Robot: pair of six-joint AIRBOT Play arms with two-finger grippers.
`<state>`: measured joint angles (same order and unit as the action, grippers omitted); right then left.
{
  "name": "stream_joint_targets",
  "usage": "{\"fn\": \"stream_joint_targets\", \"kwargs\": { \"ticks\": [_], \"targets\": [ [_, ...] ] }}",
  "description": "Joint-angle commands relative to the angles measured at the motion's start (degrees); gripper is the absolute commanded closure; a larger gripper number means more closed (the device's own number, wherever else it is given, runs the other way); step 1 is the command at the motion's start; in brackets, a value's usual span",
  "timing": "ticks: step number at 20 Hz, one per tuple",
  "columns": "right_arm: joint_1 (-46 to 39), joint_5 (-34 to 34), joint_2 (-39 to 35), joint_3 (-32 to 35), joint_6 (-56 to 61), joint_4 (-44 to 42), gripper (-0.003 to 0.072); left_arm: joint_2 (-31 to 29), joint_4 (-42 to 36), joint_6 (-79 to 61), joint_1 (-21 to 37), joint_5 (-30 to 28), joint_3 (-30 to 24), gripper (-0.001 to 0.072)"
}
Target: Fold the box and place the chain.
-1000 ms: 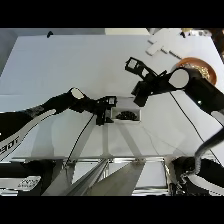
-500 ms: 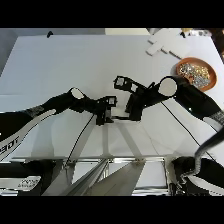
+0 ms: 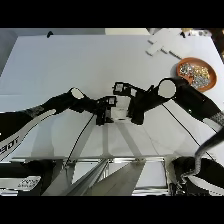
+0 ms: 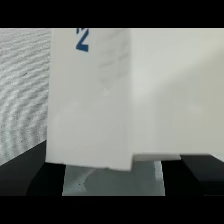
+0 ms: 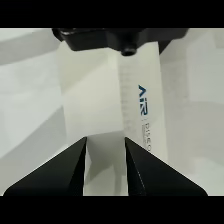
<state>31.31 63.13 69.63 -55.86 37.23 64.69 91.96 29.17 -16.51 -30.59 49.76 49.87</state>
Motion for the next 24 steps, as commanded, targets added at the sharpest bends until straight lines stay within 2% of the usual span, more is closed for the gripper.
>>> {"fn": "stream_joint_targets", "kwargs": {
  "ticks": [1,4,8,12,24],
  "targets": [
    [0.1,-2.8,0.0,1.1,-0.2,1.4,0.0403,0.0,0.0,0.0,0.0,0.0,0.0,0.0383],
    [0.0,-3.8,0.0,2.9,-0.3,1.5,0.0406,0.0,0.0,0.0,0.0,0.0,0.0,0.0383],
    [0.0,-5.8,0.0,3.8,-0.2,1.4,0.0502,0.0,0.0,0.0,0.0,0.0,0.0,0.0383],
    [0.0,-6.0,0.0,3.8,0.4,1.5,0.0526,0.0,0.0,0.0,0.0,0.0,0.0,0.0383],
    [0.1,-10.1,-2.5,4.8,2.4,3.5,0.0527,0.0,0.0,0.0,0.0,0.0,0.0,0.0383]
  ]
}}
